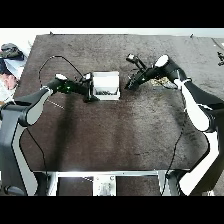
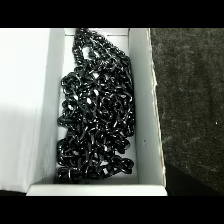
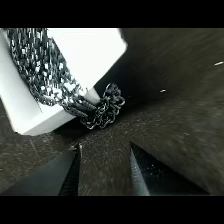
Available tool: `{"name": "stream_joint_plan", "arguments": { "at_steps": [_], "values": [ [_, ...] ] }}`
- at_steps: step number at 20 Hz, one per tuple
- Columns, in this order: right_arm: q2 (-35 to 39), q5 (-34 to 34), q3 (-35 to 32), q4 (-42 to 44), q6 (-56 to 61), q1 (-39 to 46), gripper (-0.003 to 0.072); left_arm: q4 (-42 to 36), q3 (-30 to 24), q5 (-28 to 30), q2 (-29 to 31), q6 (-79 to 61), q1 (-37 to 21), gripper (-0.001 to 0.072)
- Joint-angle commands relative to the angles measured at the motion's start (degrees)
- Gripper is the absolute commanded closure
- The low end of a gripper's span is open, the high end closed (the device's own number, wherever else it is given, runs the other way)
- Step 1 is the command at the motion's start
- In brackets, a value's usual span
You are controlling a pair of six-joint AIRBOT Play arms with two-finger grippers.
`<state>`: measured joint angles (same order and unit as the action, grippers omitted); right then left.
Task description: Fold the box and place the chain.
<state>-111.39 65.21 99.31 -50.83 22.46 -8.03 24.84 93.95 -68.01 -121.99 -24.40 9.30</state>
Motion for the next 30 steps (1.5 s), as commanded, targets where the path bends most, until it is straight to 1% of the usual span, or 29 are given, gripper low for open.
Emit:
{"name": "stream_joint_plan", "arguments": {
  "at_steps": [1, 5, 7, 13, 14, 16, 17, 18, 21, 25, 30],
  "values": [
    [-4.8, -0.3, 0.0, 4.4, -9.3, 0.0, 0.0346, 0.0, 0.0, 0.0, 0.0, 0.0, 0.0, 0.0361],
    [-6.1, -4.0, 0.0, 4.4, -15.1, -1.7, 0.0346, 0.0, 0.0, 0.0, 0.0, 0.0, 0.0, 0.0361],
    [-6.1, -4.3, 0.0, 4.3, -17.0, -2.3, 0.0337, 0.0, 0.0, 0.0, 0.0, 0.0, 0.0, 0.0361],
    [-6.3, -4.5, 0.0, 3.0, -19.1, -3.1, 0.0344, 0.0, 0.0, 0.0, 0.0, 0.0, 0.0, 0.0361],
    [-6.4, -4.4, 0.0, 2.3, -19.1, -3.1, 0.0459, 0.0, 0.0, 0.0, 0.0, 0.0, 0.0, 0.0361],
    [-6.4, -4.0, 0.0, -0.3, -18.7, -3.1, 0.0486, 0.0, 0.0, 0.0, 0.0, 0.0, 0.0, 0.0361],
    [-6.3, -3.6, 0.1, -1.4, -18.4, -3.1, 0.0654, 0.0, 0.0, 0.0, 0.0, 0.0, 0.0, 0.0361],
    [-6.0, -3.1, 0.1, -2.3, -17.6, -3.0, 0.0679, 0.0, 0.0, 0.0, 0.0, 0.0, 0.0, 0.0361],
    [-3.3, -1.4, 0.2, -3.1, -12.9, -2.0, 0.0679, 0.0, 0.0, 0.0, 0.0, 0.0, 0.0, 0.0361],
    [3.6, 1.3, 0.2, -2.4, -11.2, -1.4, 0.0679, 0.0, 0.0, 0.0, 0.0, 0.0, 0.0, 0.0361],
    [11.3, 1.6, 0.2, 10.1, -10.8, -1.6, 0.0679, 0.0, 0.0, 0.0, 0.0, 0.0, 0.0, 0.0361]
  ]
}}
